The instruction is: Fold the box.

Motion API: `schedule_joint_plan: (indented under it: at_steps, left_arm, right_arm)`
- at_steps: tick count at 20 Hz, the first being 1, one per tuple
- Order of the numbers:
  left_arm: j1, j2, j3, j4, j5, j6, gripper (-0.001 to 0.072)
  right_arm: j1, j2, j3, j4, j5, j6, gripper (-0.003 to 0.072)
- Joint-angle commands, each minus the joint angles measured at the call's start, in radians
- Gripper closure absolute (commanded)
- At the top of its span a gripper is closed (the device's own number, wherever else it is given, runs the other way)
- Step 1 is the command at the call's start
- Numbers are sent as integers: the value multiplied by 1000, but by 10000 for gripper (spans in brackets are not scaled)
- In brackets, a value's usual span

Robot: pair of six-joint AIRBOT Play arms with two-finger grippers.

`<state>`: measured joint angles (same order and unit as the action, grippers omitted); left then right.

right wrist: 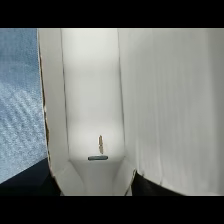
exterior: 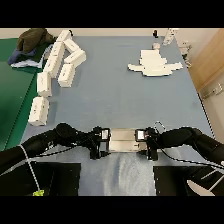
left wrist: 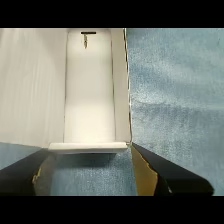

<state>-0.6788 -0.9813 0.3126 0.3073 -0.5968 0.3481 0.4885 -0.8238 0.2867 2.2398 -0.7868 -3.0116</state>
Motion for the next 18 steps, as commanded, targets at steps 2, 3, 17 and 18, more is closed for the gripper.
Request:
schedule_joint_plan:
  at_steps: [2, 3, 17, 18]
  left_arm:
    - [-26, -63, 36, -19, 22, -5, 14]
    - [-26, -73, 46, -11, 25, -28, 14]
    - [-56, -85, 57, 63, 47, -98, 16]
    - [-58, -85, 57, 63, 52, -102, 16]
  right_arm:
    - [0, 0, 1, 0, 0, 0, 160]
    - [0, 0, 1, 0, 0, 0, 160]
    - [0, 0, 1, 0, 0, 0, 160]
    - [0, 0, 1, 0, 0, 0, 159]
